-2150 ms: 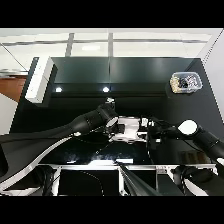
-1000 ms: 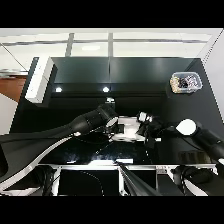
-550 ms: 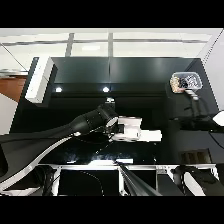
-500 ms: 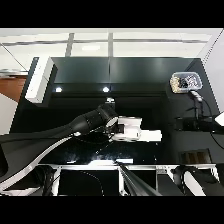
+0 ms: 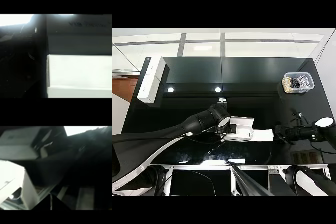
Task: Fold the box and place the chain.
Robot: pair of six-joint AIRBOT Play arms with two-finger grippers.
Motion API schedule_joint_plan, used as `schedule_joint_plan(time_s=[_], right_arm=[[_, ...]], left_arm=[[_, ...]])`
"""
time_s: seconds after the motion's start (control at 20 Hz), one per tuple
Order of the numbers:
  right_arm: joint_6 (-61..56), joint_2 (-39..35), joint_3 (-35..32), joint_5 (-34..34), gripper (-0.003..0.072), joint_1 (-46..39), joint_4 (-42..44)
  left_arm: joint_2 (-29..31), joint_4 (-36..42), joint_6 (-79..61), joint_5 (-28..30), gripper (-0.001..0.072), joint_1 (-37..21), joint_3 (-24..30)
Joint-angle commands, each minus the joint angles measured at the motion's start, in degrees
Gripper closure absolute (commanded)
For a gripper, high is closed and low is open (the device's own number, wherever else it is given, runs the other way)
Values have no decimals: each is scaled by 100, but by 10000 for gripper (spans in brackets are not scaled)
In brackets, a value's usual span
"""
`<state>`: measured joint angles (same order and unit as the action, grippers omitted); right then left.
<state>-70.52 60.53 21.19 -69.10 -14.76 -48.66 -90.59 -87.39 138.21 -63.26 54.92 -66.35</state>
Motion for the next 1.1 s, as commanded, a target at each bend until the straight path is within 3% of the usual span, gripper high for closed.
schedule_joint_plan(time_s=[0.0, 0.1, 0.15, 0.2, 0.25, 0.45, 0.65, 0.75, 0.85, 1.05], right_arm=[[284, 243, -33, 308, 652, 551, 688], [669, 243, -7, 297, 651, 758, 1113], [839, 243, 42, 190, 582, 811, 1266], [953, 243, 109, 72, 229, 850, 1342], [1075, 240, 192, -42, 2, 850, 1342], [1121, 240, 413, -387, -9, 909, 1335], [892, 240, 431, -74, -7, 1593, 1414], [730, 240, 535, 289, 70, 2022, 1408], [387, 240, 691, 621, 96, 2420, 1316], [-1384, 240, 1152, 1209, 98, 3318, -136]], left_arm=[[-4, 0, 0, 22, 679, 2, 4], [-4, 2, 0, 20, 679, 2, 4], [-4, 0, 0, 20, 679, 2, 4], [-4, 2, 0, 17, 679, 2, 4], [-4, 0, 0, 17, 679, 2, 4], [-4, 0, 0, 20, 679, 2, 4], [-4, 0, 0, 20, 679, 2, 4], [-4, 0, 0, 17, 679, 2, 4], [-4, 0, 0, 17, 679, 2, 4], [-4, 0, 0, 17, 679, 2, 4]])
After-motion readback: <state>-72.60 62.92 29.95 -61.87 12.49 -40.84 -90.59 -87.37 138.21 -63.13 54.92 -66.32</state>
